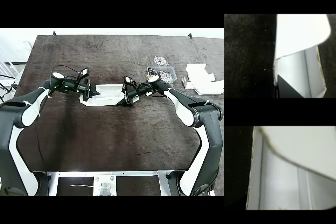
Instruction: Fold the box and place the chain.
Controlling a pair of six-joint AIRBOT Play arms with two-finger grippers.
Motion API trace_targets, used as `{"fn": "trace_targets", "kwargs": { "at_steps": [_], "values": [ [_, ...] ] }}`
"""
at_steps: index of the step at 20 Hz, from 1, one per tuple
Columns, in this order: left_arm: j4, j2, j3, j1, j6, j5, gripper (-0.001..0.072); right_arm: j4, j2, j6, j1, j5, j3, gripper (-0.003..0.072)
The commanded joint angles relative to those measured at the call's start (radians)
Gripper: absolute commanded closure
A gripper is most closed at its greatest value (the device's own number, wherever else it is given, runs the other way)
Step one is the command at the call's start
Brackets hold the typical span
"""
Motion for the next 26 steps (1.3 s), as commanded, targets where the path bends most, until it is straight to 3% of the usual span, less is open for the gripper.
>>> {"fn": "trace_targets", "kwargs": {
  "at_steps": [1,25,26],
  "values": [
    [0.0,0.0,0.001,0.0,0.0,0.0,0.0689,-0.006,-0.001,0.0,0.001,-0.001,0.001,0.0108],
    [-0.014,0.001,0.001,0.0,0.0,-0.024,0.0688,-0.003,-0.001,0.001,0.001,-0.001,0.0,0.0108],
    [-0.024,0.001,0.001,0.0,0.0,-0.031,0.0639,-0.003,-0.001,0.001,0.001,-0.001,0.0,0.0108]
  ]
}}
